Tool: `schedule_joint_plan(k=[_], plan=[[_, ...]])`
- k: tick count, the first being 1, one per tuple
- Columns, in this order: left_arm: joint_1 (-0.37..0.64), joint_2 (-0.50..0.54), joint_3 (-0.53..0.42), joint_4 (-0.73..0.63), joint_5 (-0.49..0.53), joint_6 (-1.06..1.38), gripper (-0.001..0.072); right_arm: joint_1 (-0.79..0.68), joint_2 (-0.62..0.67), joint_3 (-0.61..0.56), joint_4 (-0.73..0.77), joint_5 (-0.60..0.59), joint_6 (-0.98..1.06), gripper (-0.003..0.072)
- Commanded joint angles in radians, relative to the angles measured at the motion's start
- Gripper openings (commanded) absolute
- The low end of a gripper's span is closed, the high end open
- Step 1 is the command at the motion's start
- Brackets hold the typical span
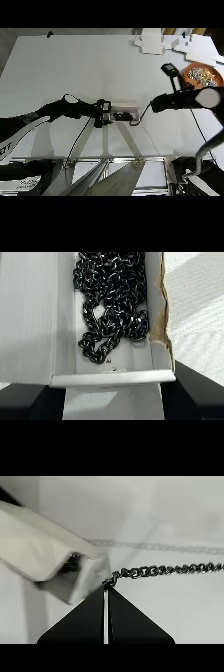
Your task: Fold the box and place the chain.
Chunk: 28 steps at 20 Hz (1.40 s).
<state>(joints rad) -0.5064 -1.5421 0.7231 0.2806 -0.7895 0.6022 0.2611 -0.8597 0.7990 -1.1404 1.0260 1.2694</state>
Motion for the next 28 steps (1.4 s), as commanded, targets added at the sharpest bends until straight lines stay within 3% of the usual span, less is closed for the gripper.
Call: schedule_joint_plan(k=[1, 5, 11, 20, 25, 28], plan=[[0.0, 0.0, 0.0, 0.0, 0.0, 0.0, 0.0214, 0.001, 0.091, 0.119, 0.148, 0.095, -0.068, 0.0013], [0.0, 0.0, 0.0, 0.0, 0.0, 0.0, 0.0214, 0.001, 0.091, 0.227, 0.32, 0.165, -0.113, 0.0013], [0.0, 0.0, 0.0, 0.0, 0.0, 0.0, 0.0214, 0.001, 0.091, 0.23, 0.481, 0.161, -0.199, 0.0013], [0.0, 0.0, 0.0, 0.0, 0.0, 0.0, 0.0214, 0.001, 0.081, 0.23, 0.384, 0.156, -0.197, 0.0014], [0.0, 0.0, 0.0, 0.0, 0.0, 0.0, 0.0214, 0.006, 0.022, 0.229, 0.362, 0.242, -0.198, 0.0021], [0.0, 0.0, 0.0, 0.0, 0.0, 0.0, 0.0214, 0.04, -0.007, 0.229, 0.348, 0.238, -0.206, 0.0204]])
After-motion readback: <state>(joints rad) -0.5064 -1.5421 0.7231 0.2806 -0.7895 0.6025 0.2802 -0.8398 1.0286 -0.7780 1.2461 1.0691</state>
